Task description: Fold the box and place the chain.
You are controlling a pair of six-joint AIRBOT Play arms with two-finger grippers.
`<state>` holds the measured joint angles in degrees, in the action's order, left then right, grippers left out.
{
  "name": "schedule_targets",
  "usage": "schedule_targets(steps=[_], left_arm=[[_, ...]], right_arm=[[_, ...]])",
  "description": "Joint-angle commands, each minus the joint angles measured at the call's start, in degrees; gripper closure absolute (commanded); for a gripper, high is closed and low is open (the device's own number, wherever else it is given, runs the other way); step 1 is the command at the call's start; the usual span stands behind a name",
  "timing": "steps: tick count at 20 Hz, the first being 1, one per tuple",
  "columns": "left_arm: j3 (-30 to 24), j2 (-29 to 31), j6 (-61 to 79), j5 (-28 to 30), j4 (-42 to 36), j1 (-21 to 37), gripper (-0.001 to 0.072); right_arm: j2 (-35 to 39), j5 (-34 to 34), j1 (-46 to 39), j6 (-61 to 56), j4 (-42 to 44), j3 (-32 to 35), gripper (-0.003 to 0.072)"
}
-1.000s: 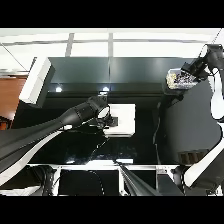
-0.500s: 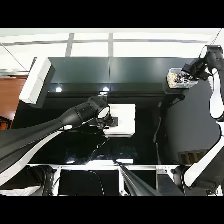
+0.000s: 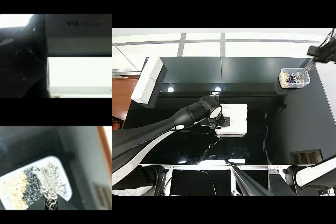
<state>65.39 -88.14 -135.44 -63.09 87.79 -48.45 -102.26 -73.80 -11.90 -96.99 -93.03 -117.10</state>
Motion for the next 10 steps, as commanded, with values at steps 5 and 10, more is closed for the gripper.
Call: schedule_targets(steps=[5, 10], left_arm=[[0.02, 0.02, 0.02, 0.02, 0.00, 0.02, 0.0684], [0.02, 0.02, 0.02, 0.02, 0.00, 0.02, 0.0684]], right_arm=[[18.38, -2.60, -1.18, 5.66, 11.06, 0.79, 0.0669], [29.81, -3.61, -1.18, 8.90, 26.45, 7.10, 0.0669]])
